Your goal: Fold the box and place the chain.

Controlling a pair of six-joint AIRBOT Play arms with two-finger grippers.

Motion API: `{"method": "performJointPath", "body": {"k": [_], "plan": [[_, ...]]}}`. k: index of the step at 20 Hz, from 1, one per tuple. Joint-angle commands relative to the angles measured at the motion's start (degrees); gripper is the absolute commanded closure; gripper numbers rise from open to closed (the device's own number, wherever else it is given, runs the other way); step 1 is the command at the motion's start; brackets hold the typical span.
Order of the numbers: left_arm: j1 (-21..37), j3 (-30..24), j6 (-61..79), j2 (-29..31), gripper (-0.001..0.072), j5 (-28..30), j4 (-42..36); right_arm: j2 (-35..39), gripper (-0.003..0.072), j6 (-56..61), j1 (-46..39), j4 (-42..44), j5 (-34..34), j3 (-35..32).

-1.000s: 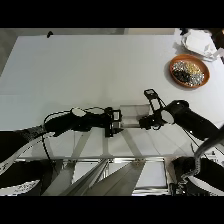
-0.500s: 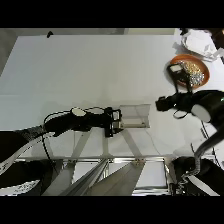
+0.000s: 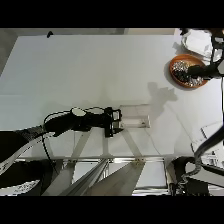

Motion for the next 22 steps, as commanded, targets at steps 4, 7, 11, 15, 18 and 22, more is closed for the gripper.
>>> {"method": "performJointPath", "body": {"k": [4,7,11,15,18,22], "plan": [[-0.02,0.02,0.02,-0.02,0.0435,0.02,0.0,-17.59,0.0403,-3.37,-2.95,5.57,-2.64,10.93],[-0.02,0.02,0.02,-0.02,0.0435,0.02,0.02,-20.04,0.0405,-7.78,-2.95,11.82,-2.84,12.39],[-0.02,0.02,0.02,-0.02,0.0435,0.02,0.02,-21.44,0.0406,-7.74,-2.95,11.93,-2.29,12.39],[-0.02,0.02,0.02,-0.02,0.0435,0.02,0.0,-23.04,0.0444,-7.69,-2.95,11.91,0.52,12.39],[-0.02,0.02,0.02,-0.02,0.0435,0.02,0.0,-22.84,0.0666,-7.67,-2.95,11.96,0.44,12.76],[-0.02,0.02,0.02,-0.02,0.0435,0.02,0.0,-18.34,0.0666,-7.74,-2.95,11.58,0.92,14.67]]}}
